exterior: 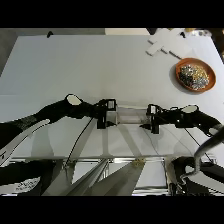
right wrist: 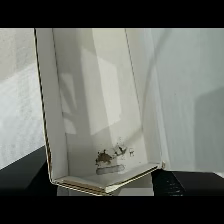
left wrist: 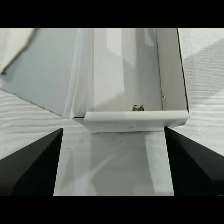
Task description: Fold the box and place the chain.
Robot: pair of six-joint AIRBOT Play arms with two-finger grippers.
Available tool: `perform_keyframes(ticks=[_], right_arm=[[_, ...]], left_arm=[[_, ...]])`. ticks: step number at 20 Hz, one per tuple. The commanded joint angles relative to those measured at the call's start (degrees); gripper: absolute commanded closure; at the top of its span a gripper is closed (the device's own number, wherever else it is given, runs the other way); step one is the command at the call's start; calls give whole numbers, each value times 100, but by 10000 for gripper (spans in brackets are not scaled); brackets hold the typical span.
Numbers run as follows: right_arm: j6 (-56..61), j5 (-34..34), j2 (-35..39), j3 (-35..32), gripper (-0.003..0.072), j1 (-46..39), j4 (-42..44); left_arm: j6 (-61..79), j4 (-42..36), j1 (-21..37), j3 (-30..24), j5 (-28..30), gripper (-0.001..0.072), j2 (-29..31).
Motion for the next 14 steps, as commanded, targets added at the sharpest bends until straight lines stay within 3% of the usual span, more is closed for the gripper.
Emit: perform_keyframes(ticks=[1,14], right_arm=[[9,-11,2,-4,371,7,7],[9,-11,4,-4,371,7,7]], left_arm=[[114,-116,-98,-4,-15,-3,-79],[153,-103,-133,-4,-4,0,-146]])
